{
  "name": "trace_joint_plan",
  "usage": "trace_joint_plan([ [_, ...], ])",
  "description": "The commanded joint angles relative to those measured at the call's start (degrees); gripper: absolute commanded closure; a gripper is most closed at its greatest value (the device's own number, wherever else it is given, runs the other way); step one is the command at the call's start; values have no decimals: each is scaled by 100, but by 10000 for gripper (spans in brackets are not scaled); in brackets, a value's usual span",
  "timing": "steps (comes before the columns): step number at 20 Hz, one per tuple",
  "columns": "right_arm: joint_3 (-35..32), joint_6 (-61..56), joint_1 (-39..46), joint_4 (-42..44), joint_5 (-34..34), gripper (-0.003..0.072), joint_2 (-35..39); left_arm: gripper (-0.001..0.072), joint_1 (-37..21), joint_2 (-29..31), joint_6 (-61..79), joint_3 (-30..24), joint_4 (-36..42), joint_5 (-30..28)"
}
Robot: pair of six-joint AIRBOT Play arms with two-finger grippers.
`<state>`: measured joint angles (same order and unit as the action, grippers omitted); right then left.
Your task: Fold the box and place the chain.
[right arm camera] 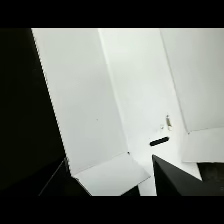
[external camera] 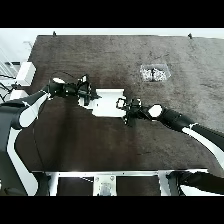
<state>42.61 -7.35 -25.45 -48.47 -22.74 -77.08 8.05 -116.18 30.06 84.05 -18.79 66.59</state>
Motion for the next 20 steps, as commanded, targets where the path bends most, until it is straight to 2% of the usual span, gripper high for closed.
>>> trace_joint_plan([
  [1, 70, -116, 33, -2, 197, 52, 201, 691, 0, 4, 0, -2, -2, 0],
  [6, 179, -94, 328, 31, 221, 52, 140, 690, 0, 4, 0, -2, -4, -2],
  [10, 273, 306, 341, 675, 216, 52, 70, 690, 0, 4, 0, -2, -2, -4],
  [17, 332, 761, 409, 852, 186, 52, -74, 690, 0, 4, 0, -2, -4, 0],
  [20, 533, 1266, 551, 1110, -295, 52, -223, 691, 0, 4, 0, -2, -7, 0],
])
